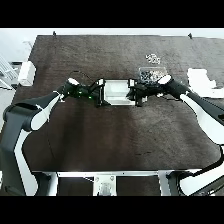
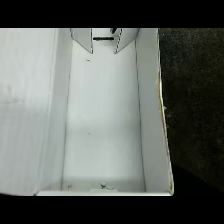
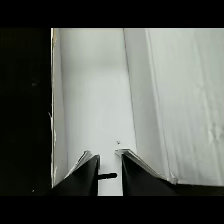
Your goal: Fold the box and place the chain.
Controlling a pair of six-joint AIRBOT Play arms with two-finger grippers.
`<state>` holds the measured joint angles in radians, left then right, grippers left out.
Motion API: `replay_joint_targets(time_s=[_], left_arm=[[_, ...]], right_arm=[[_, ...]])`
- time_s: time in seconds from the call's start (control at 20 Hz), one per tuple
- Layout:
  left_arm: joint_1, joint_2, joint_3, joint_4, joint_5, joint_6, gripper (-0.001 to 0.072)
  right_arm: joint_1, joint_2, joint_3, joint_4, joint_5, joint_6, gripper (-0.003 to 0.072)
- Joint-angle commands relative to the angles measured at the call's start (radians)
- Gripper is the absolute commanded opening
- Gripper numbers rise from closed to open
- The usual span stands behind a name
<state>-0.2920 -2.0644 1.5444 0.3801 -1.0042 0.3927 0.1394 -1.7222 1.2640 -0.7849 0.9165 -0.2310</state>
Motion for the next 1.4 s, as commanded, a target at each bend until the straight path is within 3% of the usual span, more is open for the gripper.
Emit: replay_joint_targets(time_s=[0.0, 0.1, 0.15, 0.3, 0.6, 0.8, 1.0, 1.15, 1.35], left_arm=[[0.0, -0.001, 0.0, 0.0, 0.0, 0.001, 0.0289], [0.0, -0.001, 0.0, 0.0, 0.0, 0.001, 0.0289], [0.0, -0.001, 0.0, 0.0, 0.0, 0.001, 0.0289], [0.0, -0.001, 0.0, 0.0, 0.0, 0.001, 0.0289], [0.0, -0.001, 0.0, 0.0, 0.0, 0.0, 0.0289], [0.0, -0.001, 0.0, 0.0, -0.002, 0.001, 0.0289], [0.0, -0.001, 0.0, 0.0, -0.002, 0.0, 0.0289], [0.0, -0.001, 0.0, 0.0, -0.002, 0.0, 0.0289], [0.0, -0.001, 0.0, 0.0, -0.003, 0.0, 0.0289]], right_arm=[[-0.006, 0.026, 0.0, -0.134, 0.015, 0.122, 0.013], [-0.022, 0.06, 0.0, -0.17, 0.057, 0.171, 0.012], [-0.032, 0.08, 0.0, -0.17, 0.087, 0.184, 0.0071], [-0.083, 0.158, 0.0, -0.169, 0.169, 0.258, 0.0015], [-0.227, 0.237, -0.001, -0.152, 0.173, 0.554, 0.0015], [-0.312, 0.2, -0.001, -0.151, 0.13, 0.762, 0.0014], [-0.332, 0.079, -0.001, -0.137, 0.114, 0.911, 0.0014], [-0.314, -0.008, -0.001, -0.012, 0.125, 0.911, 0.0014], [-0.246, -0.072, -0.001, 0.048, 0.126, 0.912, 0.0014]])
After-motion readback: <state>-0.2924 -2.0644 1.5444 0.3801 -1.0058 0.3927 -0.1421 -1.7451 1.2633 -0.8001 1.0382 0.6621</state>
